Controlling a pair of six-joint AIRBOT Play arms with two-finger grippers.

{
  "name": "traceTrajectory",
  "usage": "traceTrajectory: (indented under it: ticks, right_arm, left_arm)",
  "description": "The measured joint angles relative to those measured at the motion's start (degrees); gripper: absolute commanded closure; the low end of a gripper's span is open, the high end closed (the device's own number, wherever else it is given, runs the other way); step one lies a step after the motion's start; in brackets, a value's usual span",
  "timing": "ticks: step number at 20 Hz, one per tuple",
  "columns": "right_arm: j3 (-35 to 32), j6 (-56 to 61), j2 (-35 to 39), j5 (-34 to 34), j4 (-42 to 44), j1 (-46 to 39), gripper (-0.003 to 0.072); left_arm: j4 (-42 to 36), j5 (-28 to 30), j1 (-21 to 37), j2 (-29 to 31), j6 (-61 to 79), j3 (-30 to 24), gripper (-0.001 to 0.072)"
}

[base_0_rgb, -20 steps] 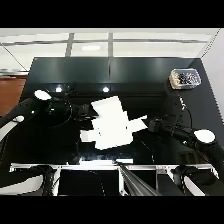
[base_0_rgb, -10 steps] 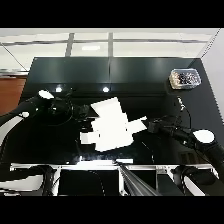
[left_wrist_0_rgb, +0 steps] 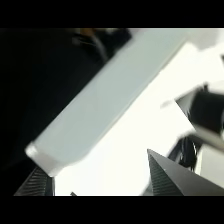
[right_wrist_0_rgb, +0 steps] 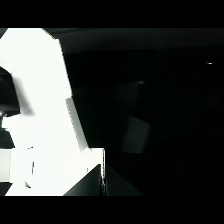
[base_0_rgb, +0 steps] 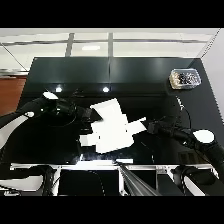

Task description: Fold the box and place the chain.

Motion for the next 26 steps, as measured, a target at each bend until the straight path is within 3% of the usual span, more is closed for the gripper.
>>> traceTrajectory:
  ticks: [1, 4, 7, 9, 10, 11, 12, 13, 14, 17, 21, 26]
  right_arm:
    - [0.00, -0.02, 0.00, 0.04, 0.00, 0.00, 0.0674]
    - [0.00, -0.02, 0.00, 0.17, -0.02, 0.00, 0.0674]
    - [0.00, -0.04, 0.00, 0.20, -0.07, 0.00, 0.0674]
    - [0.00, -0.04, 0.00, 0.22, -0.20, 0.00, 0.0673]
    - [0.00, -0.04, 0.00, 0.28, -0.39, 0.00, 0.0673]
    - [0.00, -0.04, 0.00, 0.31, -0.61, 0.00, 0.0670]
    - [0.00, -0.04, 0.00, 0.33, -0.74, 0.00, 0.0535]
    - [0.00, 0.00, 0.00, 0.31, -0.87, -0.02, 0.0113]
    - [0.02, 0.02, 0.00, 0.11, -1.25, -0.20, -0.0031]
    - [2.23, 0.02, 0.00, 2.08, -5.64, -1.97, -0.0028]
    - [10.91, 0.00, 0.04, 11.80, -20.81, -4.83, -0.0027]
    - [17.70, -2.62, 0.04, 16.57, -33.57, -5.86, -0.0027]
  left_arm:
    - [-0.46, -1.53, -0.11, -0.26, 2.60, 0.00, 0.0026]
    - [-0.57, -4.61, -0.94, -1.11, 9.01, 0.00, 0.0148]
    - [1.55, -6.08, -2.29, -2.03, 12.24, 0.31, 0.0448]
    - [3.02, -6.95, -2.89, -2.51, 13.88, 0.63, 0.0537]
    - [3.39, -6.99, -3.06, -2.64, 14.38, 0.76, 0.0634]
    - [3.93, -7.13, -3.21, -2.71, 15.04, 0.83, 0.0684]
    - [4.00, -7.34, -3.30, -2.82, 15.96, 0.90, 0.0684]
    - [4.22, -7.30, -3.39, -2.82, 16.26, 0.94, 0.0685]
    - [4.79, -7.23, -3.48, -2.93, 16.65, 0.94, 0.0685]
    - [5.70, -7.32, -3.63, -2.75, 17.49, 1.05, 0.0687]
    - [9.25, -9.60, -5.38, -0.07, 17.86, 1.01, 0.0688]
    - [11.34, 0.46, -7.63, 6.95, 23.80, 0.98, 0.0686]
